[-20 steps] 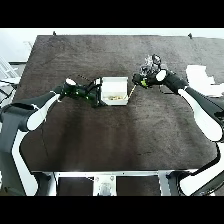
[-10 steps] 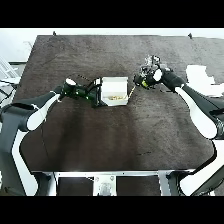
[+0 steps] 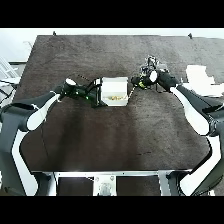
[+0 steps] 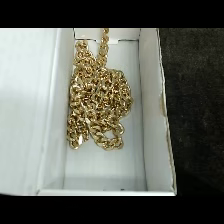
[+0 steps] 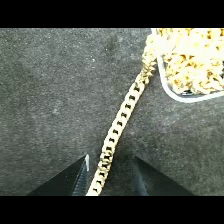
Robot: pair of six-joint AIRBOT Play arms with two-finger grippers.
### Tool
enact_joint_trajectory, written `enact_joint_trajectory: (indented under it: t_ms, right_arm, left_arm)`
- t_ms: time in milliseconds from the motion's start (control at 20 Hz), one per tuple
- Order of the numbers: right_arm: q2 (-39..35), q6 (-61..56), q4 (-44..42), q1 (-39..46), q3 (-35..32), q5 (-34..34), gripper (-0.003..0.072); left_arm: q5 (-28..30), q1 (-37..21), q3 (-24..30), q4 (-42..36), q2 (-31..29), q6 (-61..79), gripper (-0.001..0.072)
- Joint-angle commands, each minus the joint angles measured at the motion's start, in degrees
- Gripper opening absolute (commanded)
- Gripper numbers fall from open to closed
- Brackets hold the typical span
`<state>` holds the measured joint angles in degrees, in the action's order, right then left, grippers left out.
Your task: Fold the box and place the chain.
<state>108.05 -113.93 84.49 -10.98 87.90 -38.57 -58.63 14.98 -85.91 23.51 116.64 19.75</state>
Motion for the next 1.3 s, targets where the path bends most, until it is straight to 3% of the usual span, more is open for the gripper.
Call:
enact_joint_trajectory:
  t_ms: [0, 300, 400, 450, 500, 800, 1250]
  right_arm:
    - [0.4, -0.1, 0.1, -0.4, 0.1, 0.0, 0.0323]
    - [2.5, -0.1, 0.2, -1.3, 0.1, 0.0, 0.0283]
    - [2.6, -0.1, 0.2, -1.5, 0.1, 0.2, 0.0171]
    - [2.6, 0.3, 0.2, -1.5, 0.1, 0.9, 0.0044]
    - [2.6, 1.4, 0.2, -1.6, 0.2, 2.0, 0.0011]
    - [0.1, 2.1, 0.3, -2.3, 0.3, 4.0, 0.0009]
    - [-17.6, 2.1, 10.7, -5.9, 0.2, -1.0, 0.0008]
  left_arm:
    - [0.0, 0.0, 0.0, 0.0, 0.0, 0.0, 0.0310]
    - [-0.4, 0.0, 0.0, 0.0, 0.0, 0.0, 0.0310]
    - [-0.4, 0.0, 0.0, 0.0, 0.0, 0.0, 0.0310]
    - [-0.4, 0.0, 0.0, 0.0, 0.0, 0.0, 0.0310]
    - [-0.4, 0.0, 0.0, 0.0, 0.0, 0.0, 0.0310]
    - [-0.4, 0.0, 0.0, 0.0, 0.0, 0.0, 0.0310]
    - [-0.4, 0.0, 0.0, 0.0, 0.0, 0.0, 0.0310]
